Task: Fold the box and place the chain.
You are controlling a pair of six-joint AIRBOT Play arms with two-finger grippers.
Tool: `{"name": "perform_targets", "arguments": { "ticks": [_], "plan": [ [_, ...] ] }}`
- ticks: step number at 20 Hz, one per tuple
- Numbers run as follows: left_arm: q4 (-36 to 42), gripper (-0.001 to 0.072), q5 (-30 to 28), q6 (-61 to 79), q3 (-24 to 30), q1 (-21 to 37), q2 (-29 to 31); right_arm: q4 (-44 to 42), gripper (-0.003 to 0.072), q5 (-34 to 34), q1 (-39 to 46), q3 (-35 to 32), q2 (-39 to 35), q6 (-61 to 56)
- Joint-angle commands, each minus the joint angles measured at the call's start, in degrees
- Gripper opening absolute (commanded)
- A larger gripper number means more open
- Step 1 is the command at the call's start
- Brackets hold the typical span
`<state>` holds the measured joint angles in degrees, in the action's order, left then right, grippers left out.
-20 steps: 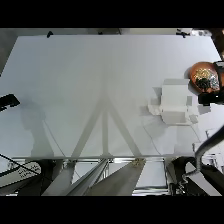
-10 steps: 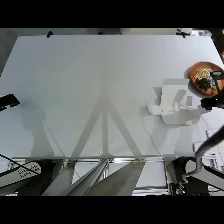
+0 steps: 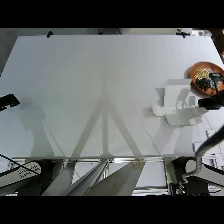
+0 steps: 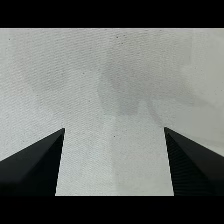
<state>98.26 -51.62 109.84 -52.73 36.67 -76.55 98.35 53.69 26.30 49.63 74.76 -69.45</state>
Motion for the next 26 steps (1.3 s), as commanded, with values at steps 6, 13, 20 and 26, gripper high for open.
{"name": "perform_targets", "arguments": {
  "ticks": [6,13,20,26],
  "plan": [
    [0.00,0.0698,0.00,0.02,-0.02,0.04,-0.02,-15.45,0.0012,10.01,0.13,0.04,-3.19,9.22],
    [0.00,0.0698,0.00,0.02,-0.02,0.04,-0.02,-44.54,0.0011,15.10,-4.63,-0.24,-9.75,17.31],
    [0.00,0.0698,0.00,0.02,-0.02,0.04,-0.04,-54.23,0.0011,0.35,-28.55,-7.67,-9.75,14.36],
    [0.00,0.0698,0.00,0.02,-0.02,0.04,-0.04,-50.86,0.0011,-8.66,-42.82,-8.11,-9.75,3.23]
  ]
}}
